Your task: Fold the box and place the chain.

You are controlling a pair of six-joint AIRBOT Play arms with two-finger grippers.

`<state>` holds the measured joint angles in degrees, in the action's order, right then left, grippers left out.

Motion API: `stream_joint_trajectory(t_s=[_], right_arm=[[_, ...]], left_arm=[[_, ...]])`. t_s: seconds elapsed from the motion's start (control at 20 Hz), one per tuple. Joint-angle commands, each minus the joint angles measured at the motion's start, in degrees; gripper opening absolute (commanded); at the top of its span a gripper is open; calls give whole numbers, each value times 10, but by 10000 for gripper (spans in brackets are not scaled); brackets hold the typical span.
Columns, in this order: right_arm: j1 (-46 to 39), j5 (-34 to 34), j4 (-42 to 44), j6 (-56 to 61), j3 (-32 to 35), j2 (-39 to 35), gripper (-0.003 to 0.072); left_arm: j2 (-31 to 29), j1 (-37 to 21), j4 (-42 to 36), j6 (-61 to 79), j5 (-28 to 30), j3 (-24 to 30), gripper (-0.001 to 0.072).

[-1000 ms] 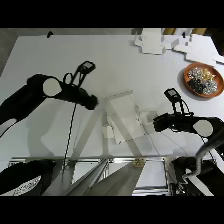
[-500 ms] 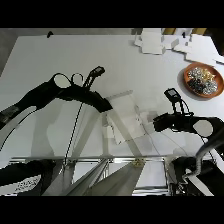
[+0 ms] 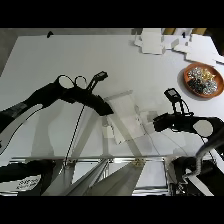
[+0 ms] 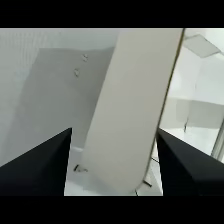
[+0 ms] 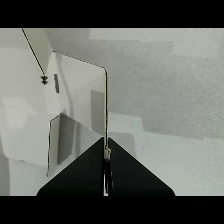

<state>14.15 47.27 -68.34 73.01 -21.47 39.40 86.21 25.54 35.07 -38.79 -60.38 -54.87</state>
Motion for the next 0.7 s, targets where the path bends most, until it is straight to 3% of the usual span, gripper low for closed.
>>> stream_joint_trajectory(t_s=[0.0, 0.15, 0.3, 0.55, 0.65], right_arm=[[1, 0, 0, 0, 0, 0, 24], [1, 0, 0, 0, 0, 0, 24], [1, 0, 0, 0, 0, 0, 24], [1, -1, 0, 0, 0, 0, 24], [1, -1, 0, 0, 0, 0, 24]], left_arm=[[39, 0, -44, 34, -29, 0, 578], [70, 0, -100, 64, -29, 0, 573], [75, 0, -93, 66, -37, 0, 485], [75, -2, -76, 67, -64, 0, 481], [75, -2, -61, 67, -63, 0, 315]])
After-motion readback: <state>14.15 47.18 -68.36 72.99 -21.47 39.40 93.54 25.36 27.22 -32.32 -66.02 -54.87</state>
